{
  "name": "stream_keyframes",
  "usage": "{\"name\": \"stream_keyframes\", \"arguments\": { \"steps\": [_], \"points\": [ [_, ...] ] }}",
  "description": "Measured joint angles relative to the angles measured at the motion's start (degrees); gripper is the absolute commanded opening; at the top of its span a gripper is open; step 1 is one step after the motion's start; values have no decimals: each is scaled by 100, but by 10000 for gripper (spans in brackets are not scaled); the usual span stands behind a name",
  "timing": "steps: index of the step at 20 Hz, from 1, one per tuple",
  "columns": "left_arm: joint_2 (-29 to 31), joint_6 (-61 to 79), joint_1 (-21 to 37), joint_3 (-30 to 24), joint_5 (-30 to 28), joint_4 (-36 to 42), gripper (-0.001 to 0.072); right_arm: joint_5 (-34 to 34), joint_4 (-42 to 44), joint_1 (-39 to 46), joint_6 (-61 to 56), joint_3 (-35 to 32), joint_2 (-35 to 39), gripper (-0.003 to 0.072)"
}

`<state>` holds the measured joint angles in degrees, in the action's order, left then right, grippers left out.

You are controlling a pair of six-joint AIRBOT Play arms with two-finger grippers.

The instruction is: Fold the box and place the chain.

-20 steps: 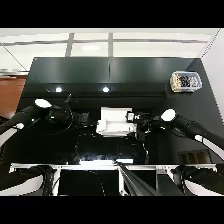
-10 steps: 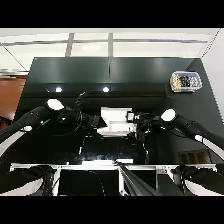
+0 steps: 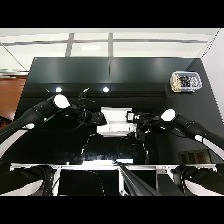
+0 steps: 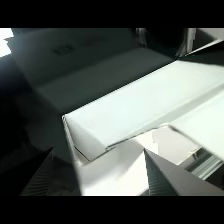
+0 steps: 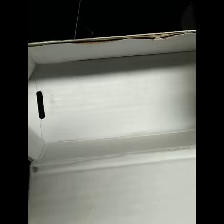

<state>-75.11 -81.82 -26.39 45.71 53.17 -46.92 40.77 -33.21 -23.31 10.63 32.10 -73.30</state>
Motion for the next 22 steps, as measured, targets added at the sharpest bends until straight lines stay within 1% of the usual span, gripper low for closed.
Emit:
{"name": "stream_keyframes", "arguments": {
  "steps": [5, 6, 8, 15, 20, 22],
  "points": [
    [0, -555, -337, 232, 142, -321, 606, -13, 4, 0, -11, 0, 0, 253],
    [0, -686, -426, 273, 142, -431, 546, -13, 4, 0, -11, 0, 0, 254],
    [0, -940, -616, 361, 144, -675, 494, -13, 2, 0, -7, 0, -2, 253],
    [-17, -2164, -1095, 472, -9, -1703, 493, -13, 4, 2, -13, 0, 0, 253],
    [-144, -3093, -1451, 511, -164, -2378, 493, -13, 4, 0, -13, 0, 0, 253],
    [-238, -3580, -1633, 627, -142, -2826, 493, -13, 7, 0, -13, 0, 0, 253]
  ]
}}
